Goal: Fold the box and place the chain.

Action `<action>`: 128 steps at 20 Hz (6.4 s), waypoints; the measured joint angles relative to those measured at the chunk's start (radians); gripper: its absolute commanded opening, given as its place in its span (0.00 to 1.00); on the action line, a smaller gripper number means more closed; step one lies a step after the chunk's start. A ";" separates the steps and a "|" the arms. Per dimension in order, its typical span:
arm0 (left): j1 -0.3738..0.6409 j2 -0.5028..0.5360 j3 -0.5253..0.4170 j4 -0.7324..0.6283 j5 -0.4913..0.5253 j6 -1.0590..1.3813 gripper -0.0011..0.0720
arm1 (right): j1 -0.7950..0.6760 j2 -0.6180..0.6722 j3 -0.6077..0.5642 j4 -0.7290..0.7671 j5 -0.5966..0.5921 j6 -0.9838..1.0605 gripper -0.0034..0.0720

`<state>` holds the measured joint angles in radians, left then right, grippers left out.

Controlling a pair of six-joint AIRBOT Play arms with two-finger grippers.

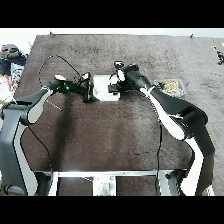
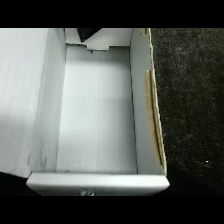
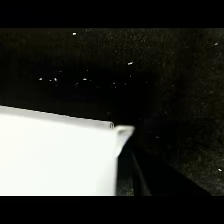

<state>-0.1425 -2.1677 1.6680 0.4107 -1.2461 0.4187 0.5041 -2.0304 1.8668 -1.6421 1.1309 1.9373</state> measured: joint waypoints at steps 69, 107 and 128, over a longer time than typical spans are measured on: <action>-0.001 0.000 0.000 -0.002 0.002 -0.001 0.30 | -0.024 -0.107 0.184 0.042 0.190 -0.026 0.06; -0.001 0.000 0.000 -0.001 0.000 0.000 0.30 | -0.019 -0.105 0.166 0.021 0.180 -0.025 0.13; 0.000 0.000 0.000 0.001 0.000 0.002 0.30 | -0.020 -0.084 0.166 0.055 0.166 -0.022 0.44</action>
<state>-0.1425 -2.1677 1.6680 0.4114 -1.2457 0.4202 0.4843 -2.1143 2.0331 -1.5867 1.2964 1.9156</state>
